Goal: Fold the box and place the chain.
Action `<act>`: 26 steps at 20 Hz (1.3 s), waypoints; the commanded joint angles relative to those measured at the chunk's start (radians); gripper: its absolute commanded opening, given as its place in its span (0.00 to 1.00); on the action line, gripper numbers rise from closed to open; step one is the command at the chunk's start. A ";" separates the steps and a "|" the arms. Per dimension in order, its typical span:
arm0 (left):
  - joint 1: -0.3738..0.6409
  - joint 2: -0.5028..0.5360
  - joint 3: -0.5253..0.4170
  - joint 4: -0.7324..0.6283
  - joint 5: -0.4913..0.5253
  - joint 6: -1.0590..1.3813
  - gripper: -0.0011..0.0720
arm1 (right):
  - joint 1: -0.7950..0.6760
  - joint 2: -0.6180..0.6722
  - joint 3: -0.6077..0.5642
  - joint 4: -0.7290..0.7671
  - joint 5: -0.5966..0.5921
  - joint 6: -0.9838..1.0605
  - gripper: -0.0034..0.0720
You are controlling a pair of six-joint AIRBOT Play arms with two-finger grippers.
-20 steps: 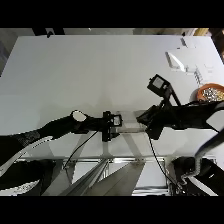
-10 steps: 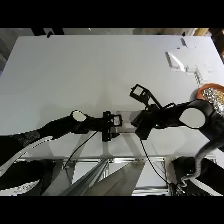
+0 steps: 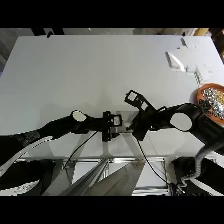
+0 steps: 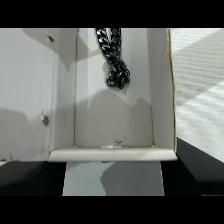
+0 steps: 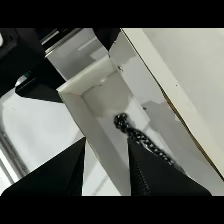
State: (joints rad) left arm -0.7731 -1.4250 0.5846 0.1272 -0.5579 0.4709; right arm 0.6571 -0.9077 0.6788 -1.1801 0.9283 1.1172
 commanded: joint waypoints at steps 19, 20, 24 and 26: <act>0.000 0.001 0.000 0.000 0.000 0.000 0.44 | -0.459 0.192 -0.283 -0.034 0.004 -1.010 0.43; 0.000 0.001 0.000 0.000 0.000 0.000 0.44 | -0.459 0.154 -0.283 -0.024 -0.003 -1.022 0.43; 0.000 0.001 0.000 0.000 0.000 0.000 0.44 | -0.459 0.037 -0.283 -0.018 -0.043 -1.029 0.42; 0.000 0.001 0.000 0.000 0.000 0.000 0.44 | -0.459 0.006 -0.283 -0.015 -0.054 -1.052 0.42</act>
State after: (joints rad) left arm -0.7731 -1.4250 0.5846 0.1276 -0.5579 0.4709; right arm 0.1993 -0.8433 0.3992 -1.2083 0.9062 0.1028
